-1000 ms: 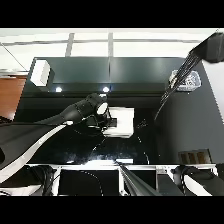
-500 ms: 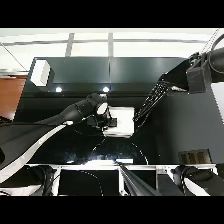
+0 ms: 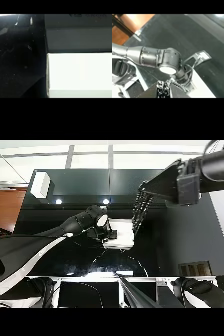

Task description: Fold the box and place the chain.

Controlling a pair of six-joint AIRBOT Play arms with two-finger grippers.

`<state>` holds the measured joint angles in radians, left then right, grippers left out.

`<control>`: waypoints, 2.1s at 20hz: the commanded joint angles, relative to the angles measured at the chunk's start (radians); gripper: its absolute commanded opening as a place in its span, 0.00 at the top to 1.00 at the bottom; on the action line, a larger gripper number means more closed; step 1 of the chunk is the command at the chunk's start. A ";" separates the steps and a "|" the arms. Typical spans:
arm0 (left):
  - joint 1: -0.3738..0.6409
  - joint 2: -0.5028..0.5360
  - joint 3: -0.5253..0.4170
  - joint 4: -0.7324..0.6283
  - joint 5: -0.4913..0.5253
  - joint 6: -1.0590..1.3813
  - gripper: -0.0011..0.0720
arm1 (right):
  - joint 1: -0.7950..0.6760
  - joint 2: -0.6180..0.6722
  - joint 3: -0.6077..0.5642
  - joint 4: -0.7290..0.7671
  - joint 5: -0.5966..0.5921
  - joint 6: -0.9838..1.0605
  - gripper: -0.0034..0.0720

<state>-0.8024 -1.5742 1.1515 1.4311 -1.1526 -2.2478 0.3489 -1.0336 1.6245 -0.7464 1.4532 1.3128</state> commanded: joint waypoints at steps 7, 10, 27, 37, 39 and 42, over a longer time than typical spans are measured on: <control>0.000 0.000 0.000 0.000 0.000 0.000 0.94 | 0.046 -0.031 -0.184 -0.032 -0.045 0.000 0.95; 0.000 0.000 0.000 0.000 0.000 0.000 0.94 | 0.046 -0.031 -0.298 -0.032 -0.081 -0.001 0.95; 0.000 0.000 0.000 0.000 0.000 0.000 0.94 | 0.166 -0.106 -0.727 -0.176 -0.404 0.086 0.94; 0.000 0.000 0.000 -0.001 -0.002 0.000 0.94 | -0.034 -0.006 -0.689 -0.375 -0.263 0.122 0.60; 0.000 0.000 0.000 -0.008 0.005 0.000 0.94 | -0.114 0.068 -0.689 -0.375 -0.264 0.122 0.60; 0.000 0.000 0.000 -0.018 0.024 0.000 0.94 | -0.169 0.130 -0.689 -0.374 -0.259 0.123 0.60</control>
<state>-0.8024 -1.5742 1.1515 1.4223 -1.1408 -2.2482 0.2474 -0.9661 0.9340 -1.1034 1.1786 1.4330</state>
